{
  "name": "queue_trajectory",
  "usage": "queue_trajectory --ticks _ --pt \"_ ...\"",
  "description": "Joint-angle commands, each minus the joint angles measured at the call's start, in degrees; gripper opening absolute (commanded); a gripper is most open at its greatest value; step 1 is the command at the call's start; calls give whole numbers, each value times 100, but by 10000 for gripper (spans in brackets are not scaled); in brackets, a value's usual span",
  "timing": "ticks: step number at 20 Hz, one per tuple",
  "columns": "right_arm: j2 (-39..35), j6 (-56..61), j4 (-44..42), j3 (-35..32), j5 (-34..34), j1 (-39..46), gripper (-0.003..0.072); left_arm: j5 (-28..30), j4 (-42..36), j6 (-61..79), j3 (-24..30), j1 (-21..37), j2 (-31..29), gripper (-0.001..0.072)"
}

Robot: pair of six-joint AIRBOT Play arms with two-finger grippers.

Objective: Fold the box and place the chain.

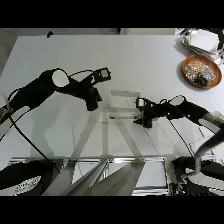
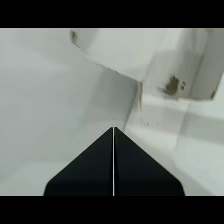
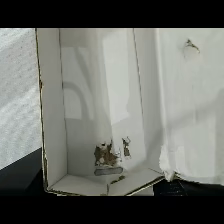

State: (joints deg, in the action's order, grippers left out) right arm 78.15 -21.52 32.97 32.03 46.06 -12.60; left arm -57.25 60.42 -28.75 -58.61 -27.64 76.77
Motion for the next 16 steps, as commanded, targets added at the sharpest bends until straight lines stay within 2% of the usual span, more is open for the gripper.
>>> queue_trajectory --ticks 1,2,5,6,9,11,12,16 --pt "-4 2 -2 0 0 4 291 -258 -90 994 417 52 -42 3" --pt "-4 2 0 0 0 4 291 -203 -256 1414 601 48 -39 29" --pt "-4 2 0 0 0 4 291 20 -1165 3014 960 37 9 244" --pt "-4 2 0 0 0 4 291 68 -1207 3327 986 7 52 278" --pt "-4 2 0 0 0 4 291 352 -1198 3434 990 2 238 285" --pt "-4 2 0 0 0 4 291 610 -1198 3434 990 2 424 389" --pt "-4 2 0 0 0 4 291 717 -1200 3432 990 2 505 413" --pt "-4 2 -2 0 0 4 291 1082 -1202 3279 990 4 638 412"
